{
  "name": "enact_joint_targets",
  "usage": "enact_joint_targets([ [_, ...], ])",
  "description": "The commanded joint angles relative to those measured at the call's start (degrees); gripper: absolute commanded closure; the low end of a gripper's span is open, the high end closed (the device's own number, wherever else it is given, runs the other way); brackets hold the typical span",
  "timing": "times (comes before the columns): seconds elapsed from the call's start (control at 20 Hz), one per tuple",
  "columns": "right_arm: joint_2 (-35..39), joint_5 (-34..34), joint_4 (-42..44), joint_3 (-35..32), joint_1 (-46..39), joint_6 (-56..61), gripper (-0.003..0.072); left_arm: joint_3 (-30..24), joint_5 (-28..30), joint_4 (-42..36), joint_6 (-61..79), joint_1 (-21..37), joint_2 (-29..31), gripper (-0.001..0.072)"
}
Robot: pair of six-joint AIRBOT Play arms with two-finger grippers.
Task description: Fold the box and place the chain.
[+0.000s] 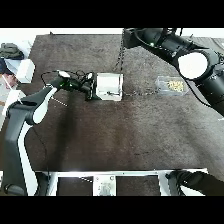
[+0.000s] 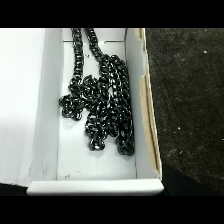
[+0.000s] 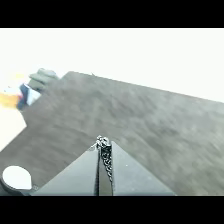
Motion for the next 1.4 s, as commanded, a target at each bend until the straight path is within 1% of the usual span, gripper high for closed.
enact_joint_targets([
  [0.0, -1.7, -1.4, 0.3, 1.1, 2.0, 0.3, 0.0704, 0.0, 0.0, 0.0, 0.0, 0.1, 0.0, 0.0437],
  [0.1, -4.3, 1.6, 2.2, 1.1, 2.1, 0.3, 0.0704, 0.0, 0.0, 0.0, 0.0, 0.1, 0.0, 0.0437],
  [0.2, -7.4, 7.4, 1.7, 1.1, 1.9, 0.3, 0.0703, 0.0, 0.0, 0.0, 0.0, 0.0, 0.0, 0.0437],
  [0.25, -8.7, 10.6, 0.3, 1.1, 1.5, 0.3, 0.0608, 0.0, 0.0, 0.0, 0.0, 0.0, 0.0, 0.0437],
  [0.3, -9.7, 14.5, -1.3, 1.1, 0.6, 0.3, 0.0407, 0.0, 0.0, 0.0, 0.0, 0.0, 0.0, 0.0437],
  [0.4, -10.5, 19.8, -3.9, -0.6, -2.1, 0.3, 0.0415, 0.0, 0.0, 0.0, 0.0, 0.0, 0.0, 0.0437],
  [0.5, -10.6, 22.3, -4.0, -4.0, -6.2, 0.3, 0.0415, 0.0, 0.0, 0.0, 0.0, 0.0, 0.0, 0.0437],
  [0.6, -12.2, 22.6, -3.8, -6.9, -10.7, 0.3, 0.0416, 0.0, 0.0, 0.0, 0.0, 0.0, 0.0, 0.0437],
  [0.75, -17.9, 22.9, -3.7, -7.4, -15.1, -0.9, 0.0416, 0.0, 0.0, 0.0, 0.0, 0.0, 0.0, 0.0437],
  [0.85, -23.0, 25.1, -1.4, -5.4, -16.1, -5.8, 0.0416, 0.0, 0.0, 0.0, 0.0, 0.1, 0.0, 0.0437],
  [1.05, -30.9, 29.3, -1.1, 0.2, -16.1, -11.7, 0.0416, 0.0, 0.0, 0.0, 0.0, 0.0, 0.0, 0.0437],
  [1.15, -33.6, 32.1, -1.1, 3.0, -16.1, -13.7, 0.0415, 0.0, 0.0, 0.0, 0.0, 0.0, 0.0, 0.0437],
  [1.25, -35.8, 35.4, -3.0, 5.6, -16.1, -13.9, 0.0415, 0.0, 0.0, 0.0, 0.0, 0.1, 0.0, 0.0437],
  [1.35, -35.9, 35.9, -6.1, 6.0, -16.1, -12.2, 0.0416, 0.0, 0.0, 0.0, 0.0, 0.0, 0.0, 0.0437],
])
